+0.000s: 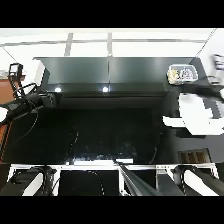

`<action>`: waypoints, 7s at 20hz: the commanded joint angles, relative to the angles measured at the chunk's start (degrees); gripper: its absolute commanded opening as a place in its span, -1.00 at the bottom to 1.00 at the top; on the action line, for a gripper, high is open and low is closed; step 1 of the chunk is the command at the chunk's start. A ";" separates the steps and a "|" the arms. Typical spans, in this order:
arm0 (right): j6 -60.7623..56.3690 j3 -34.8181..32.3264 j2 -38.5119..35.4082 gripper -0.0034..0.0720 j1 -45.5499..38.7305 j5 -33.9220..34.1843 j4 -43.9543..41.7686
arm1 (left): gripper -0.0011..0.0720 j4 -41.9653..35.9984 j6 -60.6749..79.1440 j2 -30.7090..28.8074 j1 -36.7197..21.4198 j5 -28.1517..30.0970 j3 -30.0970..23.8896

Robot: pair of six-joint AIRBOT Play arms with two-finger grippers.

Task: Fold the box and place the chain.

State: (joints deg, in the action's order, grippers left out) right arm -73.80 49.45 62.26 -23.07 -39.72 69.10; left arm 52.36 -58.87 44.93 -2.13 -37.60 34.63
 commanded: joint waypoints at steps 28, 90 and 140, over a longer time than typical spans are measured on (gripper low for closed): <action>33.55 20.22 26.23 -0.85 -31.26 -39.80 -19.50 | 0.97 -3.58 -0.07 1.09 0.11 -3.85 -0.02; 35.04 -9.44 -8.52 0.65 21.66 -19.93 -20.55 | -0.90 -20.52 43.78 26.95 15.98 -26.95 9.62; 82.23 -14.36 0.63 0.96 47.71 2.73 -33.35 | -0.89 -13.81 67.60 37.66 26.36 -9.40 13.29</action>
State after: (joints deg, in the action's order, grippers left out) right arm 5.80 34.52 62.67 25.69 -36.49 38.06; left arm 38.52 8.71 82.54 24.18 -46.92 47.86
